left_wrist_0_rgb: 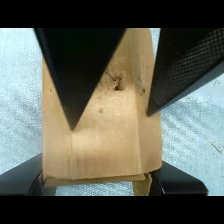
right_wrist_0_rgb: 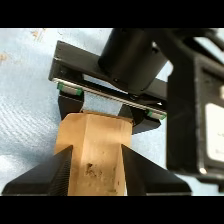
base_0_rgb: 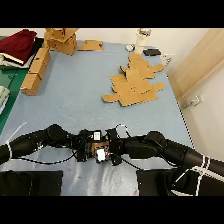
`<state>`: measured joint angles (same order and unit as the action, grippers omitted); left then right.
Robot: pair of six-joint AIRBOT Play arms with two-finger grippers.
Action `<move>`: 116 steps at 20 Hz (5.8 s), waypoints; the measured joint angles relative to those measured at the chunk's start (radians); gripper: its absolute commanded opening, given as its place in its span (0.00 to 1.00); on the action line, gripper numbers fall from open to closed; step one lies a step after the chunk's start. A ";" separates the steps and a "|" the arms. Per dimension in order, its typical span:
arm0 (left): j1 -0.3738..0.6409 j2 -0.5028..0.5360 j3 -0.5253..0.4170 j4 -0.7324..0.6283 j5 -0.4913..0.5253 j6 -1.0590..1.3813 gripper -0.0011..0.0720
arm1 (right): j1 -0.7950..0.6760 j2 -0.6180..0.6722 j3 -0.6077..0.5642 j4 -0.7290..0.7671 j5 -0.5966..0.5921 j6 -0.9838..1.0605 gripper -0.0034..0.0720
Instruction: Fold the box.
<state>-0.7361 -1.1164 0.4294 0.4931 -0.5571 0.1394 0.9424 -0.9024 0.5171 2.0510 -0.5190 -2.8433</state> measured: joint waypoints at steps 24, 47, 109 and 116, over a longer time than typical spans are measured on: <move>0.000 0.000 0.000 0.000 0.000 0.000 0.85 | 0.008 0.092 -0.005 -0.006 -0.043 0.063 0.77; 0.000 0.000 0.000 0.000 0.000 0.000 0.85 | 0.099 0.071 -0.154 -0.035 0.243 0.129 0.67; 0.000 0.000 0.000 0.000 0.000 0.000 0.85 | 0.095 0.190 -0.166 -0.456 0.231 0.362 0.39; 0.000 0.000 0.000 0.000 0.000 0.000 0.85 | 0.095 0.165 -0.166 -0.526 0.232 0.427 0.39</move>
<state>-0.7361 -1.1164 0.4294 0.4927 -0.5571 0.1394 1.0374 -0.7372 0.3515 1.5253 -0.2867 -2.4165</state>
